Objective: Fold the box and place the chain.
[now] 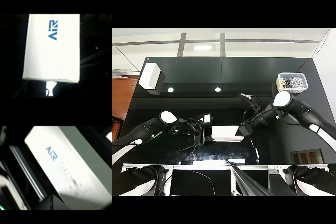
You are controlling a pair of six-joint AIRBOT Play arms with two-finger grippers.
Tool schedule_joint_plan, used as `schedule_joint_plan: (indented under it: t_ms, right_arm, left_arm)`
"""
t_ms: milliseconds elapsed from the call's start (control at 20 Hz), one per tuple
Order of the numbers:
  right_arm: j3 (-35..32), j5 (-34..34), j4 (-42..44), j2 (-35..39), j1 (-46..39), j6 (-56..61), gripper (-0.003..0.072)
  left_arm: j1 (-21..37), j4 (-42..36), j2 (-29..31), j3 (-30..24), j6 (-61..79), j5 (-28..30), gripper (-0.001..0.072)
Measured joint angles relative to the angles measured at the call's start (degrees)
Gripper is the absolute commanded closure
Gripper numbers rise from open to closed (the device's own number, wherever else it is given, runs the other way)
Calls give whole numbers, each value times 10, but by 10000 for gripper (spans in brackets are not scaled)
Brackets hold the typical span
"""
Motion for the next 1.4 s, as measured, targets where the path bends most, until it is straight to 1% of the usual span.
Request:
schedule_joint_plan:
  t_ms: [150,250,350,600,1000,1150,1300,1350,1400]
  right_arm:
    - [-43,-62,97,-3,0,13,675]
    - [-56,-85,132,-6,1,17,675]
    - [-63,-99,148,-7,2,21,675]
    - [-70,-128,125,-18,14,47,675]
    - [-72,-145,96,-29,24,59,674]
    - [-64,-134,92,-20,15,41,675]
    - [-42,-99,78,17,-23,33,675]
    - [-35,-88,70,36,-42,33,675]
    - [-29,-83,66,57,-64,32,675]
  left_arm:
    - [0,0,0,0,0,0,358]
    - [0,0,0,0,0,0,358]
    - [0,0,0,0,0,0,358]
    - [0,1,0,0,1,0,358]
    - [0,2,0,0,1,0,358]
    - [0,-1,0,0,-3,0,358]
    - [0,-1,0,0,-2,2,354]
    - [1,-1,0,0,-2,4,296]
    - [1,-1,0,0,-2,4,164]
